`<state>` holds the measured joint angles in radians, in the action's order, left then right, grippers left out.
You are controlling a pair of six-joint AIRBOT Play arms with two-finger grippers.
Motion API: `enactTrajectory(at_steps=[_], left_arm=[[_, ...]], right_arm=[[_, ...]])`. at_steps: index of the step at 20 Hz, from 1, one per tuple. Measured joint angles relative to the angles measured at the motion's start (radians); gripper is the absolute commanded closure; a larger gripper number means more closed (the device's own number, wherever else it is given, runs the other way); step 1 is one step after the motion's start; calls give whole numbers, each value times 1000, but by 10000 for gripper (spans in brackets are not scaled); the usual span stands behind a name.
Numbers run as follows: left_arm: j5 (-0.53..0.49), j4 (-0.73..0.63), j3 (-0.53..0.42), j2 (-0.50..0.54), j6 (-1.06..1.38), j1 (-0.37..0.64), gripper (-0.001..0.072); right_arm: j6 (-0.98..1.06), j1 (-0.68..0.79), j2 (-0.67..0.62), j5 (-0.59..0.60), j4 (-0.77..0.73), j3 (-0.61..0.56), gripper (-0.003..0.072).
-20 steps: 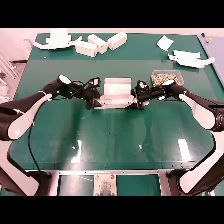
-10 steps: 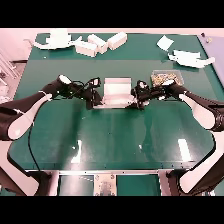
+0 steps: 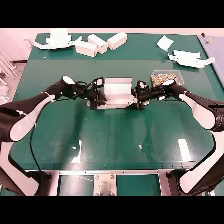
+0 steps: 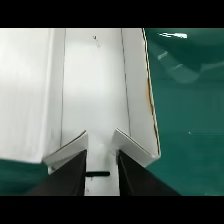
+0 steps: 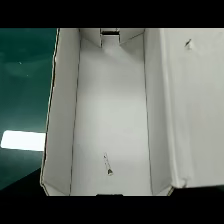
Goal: Fold the box and place the chain.
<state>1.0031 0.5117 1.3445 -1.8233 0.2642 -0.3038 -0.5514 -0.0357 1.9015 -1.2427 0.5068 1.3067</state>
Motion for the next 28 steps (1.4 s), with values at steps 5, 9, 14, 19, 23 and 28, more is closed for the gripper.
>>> enactTrajectory(at_steps=[5,9,14,19,23,28], left_arm=[[-33,-16,0,0,5,-21,393],[-52,-39,0,-1,10,-33,164],[-82,-45,0,-1,-13,-36,92],[-91,-43,0,0,-22,-37,5],[-114,-38,0,-1,-26,-37,355],[-140,42,0,-1,-39,-35,502]], right_arm=[[0,0,0,0,0,0,92],[0,0,0,0,-2,0,92],[1,1,0,3,-2,0,92],[1,1,0,3,-2,0,92],[1,1,0,0,-2,0,92],[1,1,0,0,-2,0,93]])
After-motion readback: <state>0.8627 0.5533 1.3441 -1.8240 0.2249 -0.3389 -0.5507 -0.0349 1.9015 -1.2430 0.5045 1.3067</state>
